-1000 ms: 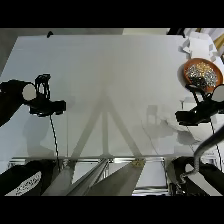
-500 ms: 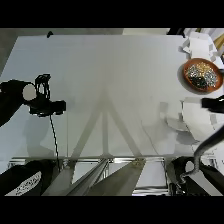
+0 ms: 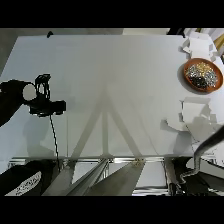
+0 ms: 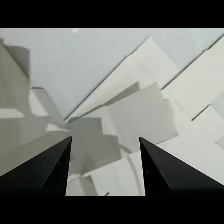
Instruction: Fold the box and place the chain.
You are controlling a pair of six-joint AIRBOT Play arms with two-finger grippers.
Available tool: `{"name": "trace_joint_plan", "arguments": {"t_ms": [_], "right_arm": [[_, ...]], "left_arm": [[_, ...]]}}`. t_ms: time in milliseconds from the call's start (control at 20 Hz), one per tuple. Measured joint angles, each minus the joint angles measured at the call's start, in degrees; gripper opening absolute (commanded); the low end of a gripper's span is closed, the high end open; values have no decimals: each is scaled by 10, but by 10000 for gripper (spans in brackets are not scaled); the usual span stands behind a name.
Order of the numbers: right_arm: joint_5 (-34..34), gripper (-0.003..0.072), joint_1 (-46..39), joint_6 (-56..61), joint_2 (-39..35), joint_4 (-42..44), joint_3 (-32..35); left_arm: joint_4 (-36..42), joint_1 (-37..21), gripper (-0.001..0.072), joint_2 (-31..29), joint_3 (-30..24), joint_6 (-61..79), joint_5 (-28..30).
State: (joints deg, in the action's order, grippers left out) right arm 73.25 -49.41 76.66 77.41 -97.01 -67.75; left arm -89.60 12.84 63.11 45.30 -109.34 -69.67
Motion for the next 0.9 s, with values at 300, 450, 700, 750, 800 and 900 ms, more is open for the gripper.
{"name": "trace_joint_plan", "arguments": {"t_ms": [300,450,700,750,800,900], "right_arm": [[50,483,-94,-77,102,49,-92],[71,482,-109,-104,147,55,-105],[87,479,-116,-156,184,68,-112],[92,477,-116,-167,186,69,-112],[98,473,-117,-179,188,70,-113],[106,452,-117,-194,191,75,-113]], "left_arm": [[0,0,459,0,0,0,0],[0,0,459,0,0,0,0],[0,0,459,0,0,0,0],[0,0,459,0,0,0,0],[0,0,459,0,0,0,0],[0,0,459,0,0,0,0]]}}
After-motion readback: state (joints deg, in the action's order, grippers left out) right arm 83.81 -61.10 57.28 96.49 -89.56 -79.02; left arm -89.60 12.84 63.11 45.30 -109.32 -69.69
